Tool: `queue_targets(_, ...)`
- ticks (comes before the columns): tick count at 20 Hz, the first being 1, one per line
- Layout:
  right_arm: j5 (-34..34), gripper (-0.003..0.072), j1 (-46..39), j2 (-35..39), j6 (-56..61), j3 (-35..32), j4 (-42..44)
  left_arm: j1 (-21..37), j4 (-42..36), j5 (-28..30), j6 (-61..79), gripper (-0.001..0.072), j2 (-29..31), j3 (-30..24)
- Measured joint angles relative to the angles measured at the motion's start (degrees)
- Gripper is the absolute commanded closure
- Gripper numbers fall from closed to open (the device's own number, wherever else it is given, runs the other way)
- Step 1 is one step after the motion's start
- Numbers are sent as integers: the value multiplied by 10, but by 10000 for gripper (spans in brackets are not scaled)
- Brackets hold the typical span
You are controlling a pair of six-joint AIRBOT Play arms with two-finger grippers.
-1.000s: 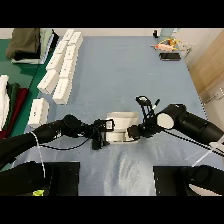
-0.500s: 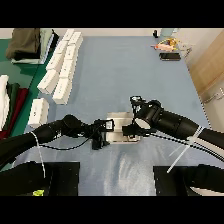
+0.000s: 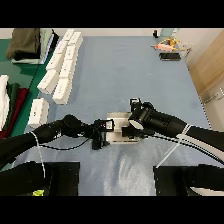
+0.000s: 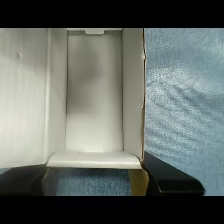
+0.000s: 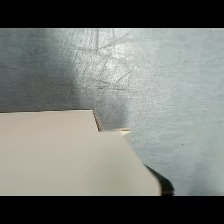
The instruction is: Fold the box.
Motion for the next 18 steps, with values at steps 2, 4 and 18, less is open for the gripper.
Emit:
queue_targets(2, -1, 402, 0, -3, 7, 0, -3, 0, 0, 0, 0, 245, 0, 0)
queue_targets(4, -6, 410, 0, -4, 12, 0, -5, 0, 0, 0, 0, 244, 0, 0)
queue_targets(18, -19, 166, 0, -1, -5, 0, 6, 0, 0, 0, 1, 245, 0, 0)
